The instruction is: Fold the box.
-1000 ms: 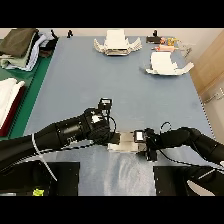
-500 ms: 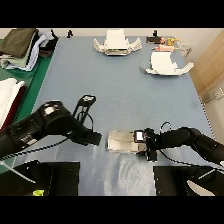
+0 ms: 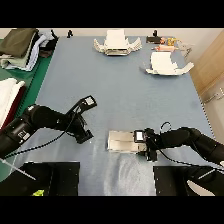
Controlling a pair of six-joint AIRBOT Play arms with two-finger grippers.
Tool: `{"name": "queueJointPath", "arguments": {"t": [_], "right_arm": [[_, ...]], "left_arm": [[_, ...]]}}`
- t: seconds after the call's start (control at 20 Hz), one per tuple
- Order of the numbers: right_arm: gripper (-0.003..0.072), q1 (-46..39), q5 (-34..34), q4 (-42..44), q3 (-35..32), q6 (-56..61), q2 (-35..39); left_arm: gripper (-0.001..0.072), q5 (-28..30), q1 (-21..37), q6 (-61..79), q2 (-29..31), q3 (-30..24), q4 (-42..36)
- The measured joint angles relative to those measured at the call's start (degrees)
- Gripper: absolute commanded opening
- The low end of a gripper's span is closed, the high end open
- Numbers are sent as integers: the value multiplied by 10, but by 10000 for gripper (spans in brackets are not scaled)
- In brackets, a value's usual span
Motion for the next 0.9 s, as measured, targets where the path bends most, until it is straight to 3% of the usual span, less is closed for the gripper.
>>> {"name": "queueJointPath", "arguments": {"t": [0.2, 0.4, 0.65, 0.9], "right_arm": [[472, 0, 0, 0, 0, 0, 0], [473, 0, 0, 0, 0, 0, 0], [472, 0, 0, 0, 0, 0, 0], [472, 0, 0, 0, 0, 0, 0]], "left_arm": [[720, 33, -26, 177, -60, -12, -22], [720, 62, -70, 268, -112, -16, -40], [720, 85, -85, 304, -133, -19, -57], [720, 92, -54, 420, -130, -39, -136]]}}
